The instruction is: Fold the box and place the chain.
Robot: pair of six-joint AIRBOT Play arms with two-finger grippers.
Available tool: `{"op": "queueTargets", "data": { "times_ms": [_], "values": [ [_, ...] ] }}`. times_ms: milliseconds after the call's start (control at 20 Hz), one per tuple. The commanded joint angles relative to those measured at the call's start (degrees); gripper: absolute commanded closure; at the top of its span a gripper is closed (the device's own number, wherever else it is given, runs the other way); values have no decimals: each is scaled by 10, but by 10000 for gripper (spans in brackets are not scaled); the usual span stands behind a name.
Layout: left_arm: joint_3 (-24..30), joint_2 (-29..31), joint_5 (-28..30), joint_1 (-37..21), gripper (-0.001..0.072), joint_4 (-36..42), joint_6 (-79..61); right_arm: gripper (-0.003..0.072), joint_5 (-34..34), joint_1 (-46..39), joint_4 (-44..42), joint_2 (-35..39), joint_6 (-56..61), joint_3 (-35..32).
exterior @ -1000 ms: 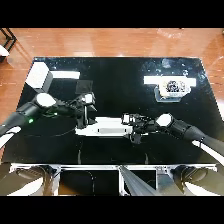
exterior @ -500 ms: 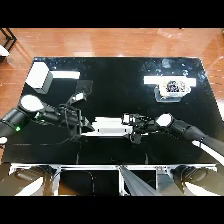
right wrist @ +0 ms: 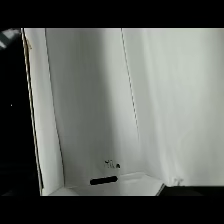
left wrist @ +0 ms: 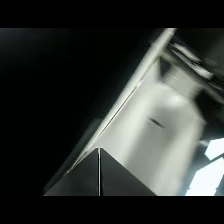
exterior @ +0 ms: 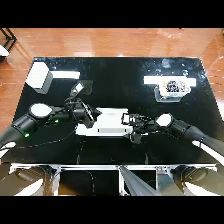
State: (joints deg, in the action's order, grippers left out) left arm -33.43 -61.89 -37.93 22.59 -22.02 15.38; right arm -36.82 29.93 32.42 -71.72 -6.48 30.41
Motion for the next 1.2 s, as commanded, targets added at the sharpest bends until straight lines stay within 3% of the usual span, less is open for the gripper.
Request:
{"op": "queueTargets", "data": {
  "times_ms": [0,200,400,600,700,750,800,850,1000,1150],
  "values": [
    [3,-41,75,18,695,13,-4,258,0,1,0,0,0,0],
    [3,-86,60,31,695,12,-4,258,0,1,0,0,0,0],
    [2,-50,48,-1,696,-27,-3,259,0,1,0,0,0,0],
    [2,39,-68,-90,694,-109,41,259,0,1,0,0,0,0],
    [3,73,-172,-144,687,-157,63,258,0,1,0,0,0,0],
    [3,79,-224,-169,534,-183,63,258,0,1,0,0,0,0],
    [7,78,-258,-185,185,-201,63,258,0,1,0,0,0,0],
    [16,77,-263,-193,75,-215,70,258,0,1,0,0,0,0],
    [30,71,-258,-179,76,-235,-24,258,0,1,0,0,0,0],
    [48,67,-195,-132,76,-235,-171,258,0,1,0,0,0,0]
  ]
}}
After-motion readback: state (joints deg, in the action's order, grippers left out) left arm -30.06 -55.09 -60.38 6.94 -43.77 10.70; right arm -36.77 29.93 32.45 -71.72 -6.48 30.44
